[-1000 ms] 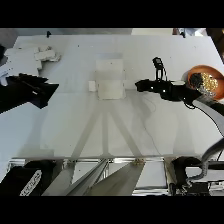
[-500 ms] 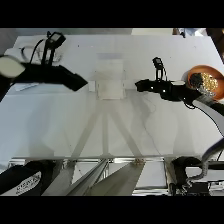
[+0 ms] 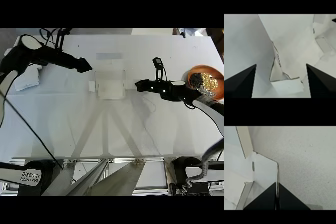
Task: Fold the box and place the chain.
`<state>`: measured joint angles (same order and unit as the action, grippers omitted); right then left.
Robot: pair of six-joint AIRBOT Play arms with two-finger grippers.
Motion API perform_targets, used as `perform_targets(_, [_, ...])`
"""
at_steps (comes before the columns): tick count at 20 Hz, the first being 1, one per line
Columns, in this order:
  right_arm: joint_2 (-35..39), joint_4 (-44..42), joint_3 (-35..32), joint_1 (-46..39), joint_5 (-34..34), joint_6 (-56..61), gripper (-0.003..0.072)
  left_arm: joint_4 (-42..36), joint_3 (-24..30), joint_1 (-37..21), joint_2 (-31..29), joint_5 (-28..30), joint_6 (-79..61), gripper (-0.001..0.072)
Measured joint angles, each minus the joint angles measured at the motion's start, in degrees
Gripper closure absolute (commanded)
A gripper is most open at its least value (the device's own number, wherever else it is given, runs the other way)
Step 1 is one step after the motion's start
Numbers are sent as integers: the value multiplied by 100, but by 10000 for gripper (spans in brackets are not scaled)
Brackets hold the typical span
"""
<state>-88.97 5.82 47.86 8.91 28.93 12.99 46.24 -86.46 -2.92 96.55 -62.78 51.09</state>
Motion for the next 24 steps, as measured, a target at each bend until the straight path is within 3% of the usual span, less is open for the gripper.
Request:
perform_targets(6, [0,0,0,0,-2,0,679,-170,-800,179,962,-4,-507,7])
perform_targets(12, [0,0,0,0,0,0,679,-216,-953,468,1259,297,-920,8])
perform_targets(13, [0,0,0,0,0,0,679,-203,-960,511,1285,328,-942,20])
perform_targets(14, [0,0,0,0,-2,0,679,-199,-966,549,1305,367,-962,86])
perform_targets(19, [0,0,0,0,-4,2,679,-170,-973,697,1414,435,-1005,98])
perform_targets(20, [0,-2,0,0,-4,0,679,-168,-973,717,1432,431,-1008,173])
perform_targets(22, [0,-2,0,0,-4,2,679,-166,-973,737,1456,378,-1047,220])
perform_targets(24, [0,-2,0,0,-4,2,679,-168,-973,748,1467,291,-1143,388])
